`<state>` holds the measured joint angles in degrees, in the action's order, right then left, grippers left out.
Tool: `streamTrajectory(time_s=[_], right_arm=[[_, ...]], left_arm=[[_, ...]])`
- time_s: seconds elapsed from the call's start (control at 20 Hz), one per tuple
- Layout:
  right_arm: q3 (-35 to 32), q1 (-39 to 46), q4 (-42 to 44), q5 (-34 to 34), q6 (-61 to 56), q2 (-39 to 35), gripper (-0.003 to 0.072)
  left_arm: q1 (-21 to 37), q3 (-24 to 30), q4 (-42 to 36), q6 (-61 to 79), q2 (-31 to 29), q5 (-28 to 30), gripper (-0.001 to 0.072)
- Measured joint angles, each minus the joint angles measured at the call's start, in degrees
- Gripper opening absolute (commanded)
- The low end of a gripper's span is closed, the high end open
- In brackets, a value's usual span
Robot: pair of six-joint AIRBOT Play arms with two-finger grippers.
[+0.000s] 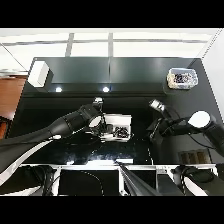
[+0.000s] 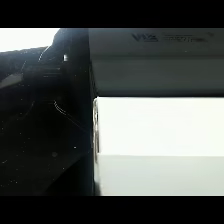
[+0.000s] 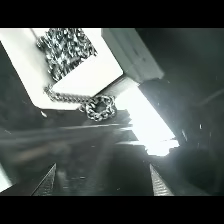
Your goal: Fold the box and place the chain.
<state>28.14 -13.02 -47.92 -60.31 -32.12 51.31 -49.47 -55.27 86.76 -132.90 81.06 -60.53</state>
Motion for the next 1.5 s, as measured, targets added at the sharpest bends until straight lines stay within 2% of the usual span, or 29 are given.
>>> streamTrajectory(time_s=[0.2, 0.35, 0.65, 0.95, 1.4, 1.45, 1.5], right_arm=[[-2.82, -3.34, -0.35, 8.37, 11.91, 0.04, 0.0709], [-3.56, -4.22, -0.57, 11.8, 17.09, 0.07, 0.0709], [-3.96, -5.01, -0.2, 13.99, 23.17, 2.05, 0.0708], [-3.96, -9.57, 5.11, 16.37, 30.67, 6.38, 0.0707], [-3.96, -16.17, 7.41, 22.99, 33.16, 10.95, 0.0699], [-3.96, -16.46, 7.48, 23.34, 33.14, 11.06, 0.0681], [-3.96, -16.59, 7.5, 23.58, 33.03, 11.13, 0.0535]], left_arm=[[0.37, 0.0, -0.04, 0.0, 0.0, -0.11, 0.0027], [0.52, 0.0, -0.02, 0.0, 0.0, -0.13, 0.0027], [0.59, 0.0, -0.02, 0.0, 0.0, -0.15, 0.0027], [0.59, 0.0, 0.0, 0.02, 0.0, -0.17, 0.0027], [0.59, 0.0, -0.02, 0.02, 0.0, -0.2, 0.0027], [0.59, 0.0, -0.02, 0.02, 0.0, -0.2, 0.0027], [0.59, 0.0, -0.02, 0.04, 0.0, -0.2, 0.0027]])
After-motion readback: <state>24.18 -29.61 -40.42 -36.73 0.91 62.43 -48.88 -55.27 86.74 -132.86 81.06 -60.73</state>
